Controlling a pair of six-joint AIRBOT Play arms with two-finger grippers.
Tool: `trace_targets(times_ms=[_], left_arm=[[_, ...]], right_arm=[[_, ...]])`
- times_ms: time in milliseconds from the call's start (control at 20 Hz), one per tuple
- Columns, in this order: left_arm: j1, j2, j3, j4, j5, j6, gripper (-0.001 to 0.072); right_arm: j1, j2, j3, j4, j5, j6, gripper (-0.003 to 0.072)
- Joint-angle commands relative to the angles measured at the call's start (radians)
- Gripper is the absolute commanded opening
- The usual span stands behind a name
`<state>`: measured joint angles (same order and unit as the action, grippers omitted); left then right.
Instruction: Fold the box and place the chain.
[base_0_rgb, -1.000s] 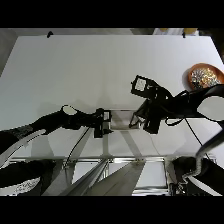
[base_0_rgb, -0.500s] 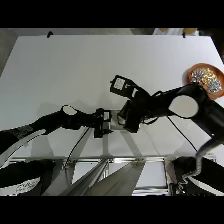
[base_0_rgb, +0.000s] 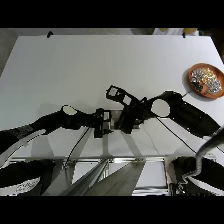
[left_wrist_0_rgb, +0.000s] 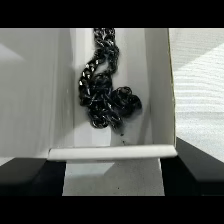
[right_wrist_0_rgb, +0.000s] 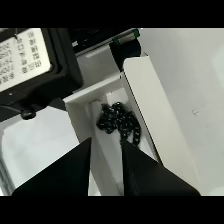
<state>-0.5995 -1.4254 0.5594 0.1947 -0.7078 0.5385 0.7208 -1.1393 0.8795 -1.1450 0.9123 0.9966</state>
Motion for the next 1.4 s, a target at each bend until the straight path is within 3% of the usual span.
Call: trace_targets(times_ms=[0,250,300,400,550,650,750,1000,1350], left_arm=[[0.001,0.000,0.000,0.000,0.000,0.000,0.0133],[0.001,0.000,0.000,0.000,0.000,0.000,0.0134],[0.001,0.000,0.000,0.000,0.000,0.000,0.0134],[0.001,0.000,0.000,0.000,0.000,0.000,0.0133],[0.001,0.000,0.000,0.000,0.000,0.000,0.0133],[0.001,0.000,0.000,0.000,0.000,0.000,0.0133],[0.001,0.000,0.000,0.000,0.000,0.000,0.0134],[0.001,0.000,0.000,0.000,0.000,0.000,0.0134],[0.001,0.000,0.000,0.000,0.000,0.000,0.0133]], right_arm=[[-0.012,0.024,-0.010,-0.003,-0.010,0.001,0.0223],[-0.160,0.192,-0.011,-0.160,0.186,-0.040,0.0211],[-0.208,0.208,-0.015,-0.173,0.236,-0.086,0.0156],[-0.293,0.217,-0.051,-0.159,0.260,-0.177,0.0148],[-0.361,0.216,-0.176,-0.153,0.187,-0.449,0.0157],[-0.375,0.214,-0.262,-0.141,0.100,-0.623,0.0228],[-0.375,0.200,-0.327,-0.082,-0.004,-0.730,0.0238],[-0.375,0.079,-0.340,0.117,-0.065,-0.882,0.0238],[-0.375,0.050,-0.341,0.158,-0.060,-0.930,0.0236]])
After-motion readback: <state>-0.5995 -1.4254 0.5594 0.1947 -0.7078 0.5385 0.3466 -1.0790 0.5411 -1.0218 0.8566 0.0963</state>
